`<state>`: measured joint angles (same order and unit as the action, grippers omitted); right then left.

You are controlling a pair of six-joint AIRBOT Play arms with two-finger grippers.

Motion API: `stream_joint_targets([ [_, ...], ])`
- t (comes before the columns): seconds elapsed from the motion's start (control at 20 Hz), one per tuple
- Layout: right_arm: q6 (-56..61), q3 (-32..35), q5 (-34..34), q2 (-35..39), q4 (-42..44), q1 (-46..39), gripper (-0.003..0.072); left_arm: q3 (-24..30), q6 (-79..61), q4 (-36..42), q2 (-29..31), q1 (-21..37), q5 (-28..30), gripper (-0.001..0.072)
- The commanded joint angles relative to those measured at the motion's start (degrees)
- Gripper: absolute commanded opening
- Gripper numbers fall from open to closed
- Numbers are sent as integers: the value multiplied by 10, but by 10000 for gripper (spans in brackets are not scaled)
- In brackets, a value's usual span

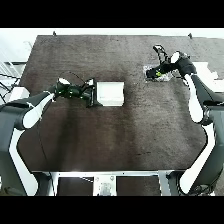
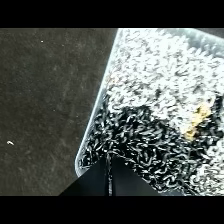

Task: Fold the box and place the chain.

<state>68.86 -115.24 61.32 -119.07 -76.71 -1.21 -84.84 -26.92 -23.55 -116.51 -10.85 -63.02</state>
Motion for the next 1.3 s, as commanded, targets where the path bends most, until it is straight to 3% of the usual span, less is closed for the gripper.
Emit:
stream_joint_targets([
  [0.0,8,-12,-4,16,-6,0,11,0,0,0,0,0,0,516],
  [0.35,32,-13,9,112,3,3,11,0,0,0,0,0,0,516],
  [0.65,19,-13,25,238,0,27,10,0,0,0,0,0,0,515],
  [0.75,37,-1,22,236,-7,23,14,0,0,0,0,0,-1,516],
  [0.8,47,17,15,228,-9,17,98,0,0,0,0,0,-2,516],
  [0.85,54,35,9,213,-9,9,233,0,0,0,0,0,-2,515],
  [0.95,57,59,9,164,-9,-4,259,0,0,0,0,0,-2,516],
  [1.0,57,62,8,133,-8,-8,335,0,0,0,0,0,-2,516],
  [1.25,56,62,-15,45,-2,-2,353,0,0,0,0,0,-2,516],
])
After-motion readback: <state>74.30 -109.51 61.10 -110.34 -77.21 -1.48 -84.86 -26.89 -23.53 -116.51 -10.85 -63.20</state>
